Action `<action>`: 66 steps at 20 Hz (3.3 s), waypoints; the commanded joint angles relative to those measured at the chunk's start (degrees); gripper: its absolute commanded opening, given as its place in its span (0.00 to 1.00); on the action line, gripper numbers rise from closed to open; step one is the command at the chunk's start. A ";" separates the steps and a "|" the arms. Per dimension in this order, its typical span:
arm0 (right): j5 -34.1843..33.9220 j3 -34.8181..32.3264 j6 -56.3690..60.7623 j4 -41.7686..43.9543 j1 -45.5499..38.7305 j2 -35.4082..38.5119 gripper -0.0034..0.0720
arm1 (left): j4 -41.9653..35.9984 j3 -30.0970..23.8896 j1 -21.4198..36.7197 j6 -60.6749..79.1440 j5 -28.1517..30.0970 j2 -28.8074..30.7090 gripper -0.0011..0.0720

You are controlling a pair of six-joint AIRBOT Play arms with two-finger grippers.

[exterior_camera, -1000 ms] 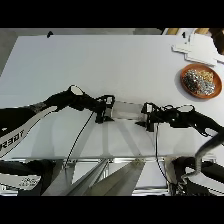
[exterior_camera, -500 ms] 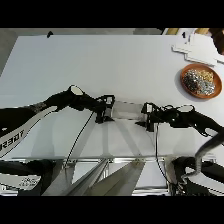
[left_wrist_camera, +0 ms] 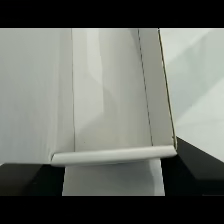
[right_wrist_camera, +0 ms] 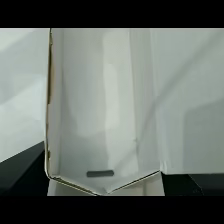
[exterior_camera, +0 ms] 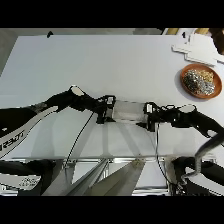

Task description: Fold the box and place the chain.

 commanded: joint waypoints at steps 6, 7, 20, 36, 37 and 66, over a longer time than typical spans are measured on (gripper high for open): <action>0.59 0.02 23.82 -24.30 0.00 10.19 0.97 | 0.28 0.04 0.07 0.15 0.04 0.04 0.20; 0.57 0.02 27.41 -27.32 0.00 11.65 0.96 | 0.28 0.04 0.07 0.15 0.00 0.04 0.20; 18.58 0.02 63.63 -45.09 0.00 35.15 0.89 | 0.28 0.04 0.07 0.15 0.02 0.04 0.20; 10.60 0.00 76.00 -13.31 0.07 37.40 0.34 | 0.28 0.04 0.07 0.15 0.02 0.04 0.20; 9.79 0.00 76.00 -13.25 0.07 37.29 0.34 | 0.28 0.04 0.07 0.15 0.02 0.04 0.20; 11.58 0.00 50.38 1.53 1.70 28.22 0.07 | 0.28 0.04 0.07 0.15 0.02 0.04 0.20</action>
